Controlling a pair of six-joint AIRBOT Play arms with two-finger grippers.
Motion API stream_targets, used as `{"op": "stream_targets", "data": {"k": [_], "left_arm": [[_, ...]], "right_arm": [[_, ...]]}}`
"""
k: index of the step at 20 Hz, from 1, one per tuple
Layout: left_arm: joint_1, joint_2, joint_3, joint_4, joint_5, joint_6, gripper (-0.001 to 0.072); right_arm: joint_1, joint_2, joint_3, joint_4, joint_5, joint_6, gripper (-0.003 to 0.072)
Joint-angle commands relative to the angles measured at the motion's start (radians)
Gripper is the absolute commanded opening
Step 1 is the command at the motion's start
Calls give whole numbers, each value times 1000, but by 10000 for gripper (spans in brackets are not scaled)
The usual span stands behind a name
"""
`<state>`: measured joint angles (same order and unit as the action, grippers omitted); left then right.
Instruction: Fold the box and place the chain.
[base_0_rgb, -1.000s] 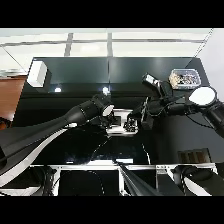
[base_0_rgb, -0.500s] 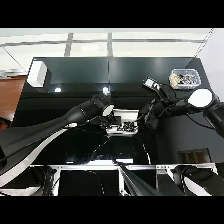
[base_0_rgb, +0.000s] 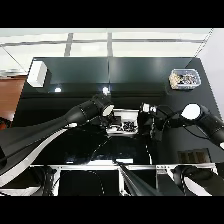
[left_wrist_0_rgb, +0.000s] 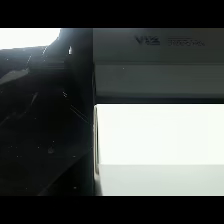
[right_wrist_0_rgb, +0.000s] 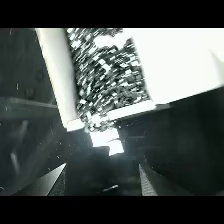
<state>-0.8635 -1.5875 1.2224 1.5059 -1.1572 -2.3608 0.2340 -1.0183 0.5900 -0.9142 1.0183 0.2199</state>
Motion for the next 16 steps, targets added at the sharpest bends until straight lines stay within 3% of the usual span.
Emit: {"op": "stream_targets", "data": {"k": [1, 3, 14, 15, 16], "left_arm": [[0, 0, 0, 1, 0, 0, 27], [0, 0, 0, 1, 0, 0, 27], [0, 0, 0, 1, 0, 0, 27], [0, 0, 0, 0, 0, 0, 27], [0, 0, 0, 0, 0, 0, 27]], "right_arm": [[-1, -13, -32, 60, -84, -211, 531], [-1, -22, -32, 112, -88, -253, 486], [59, -44, -32, 168, -123, -291, 480], [59, -44, -32, 152, -123, -290, 414], [59, -44, -32, 134, -114, -288, 251]]}}
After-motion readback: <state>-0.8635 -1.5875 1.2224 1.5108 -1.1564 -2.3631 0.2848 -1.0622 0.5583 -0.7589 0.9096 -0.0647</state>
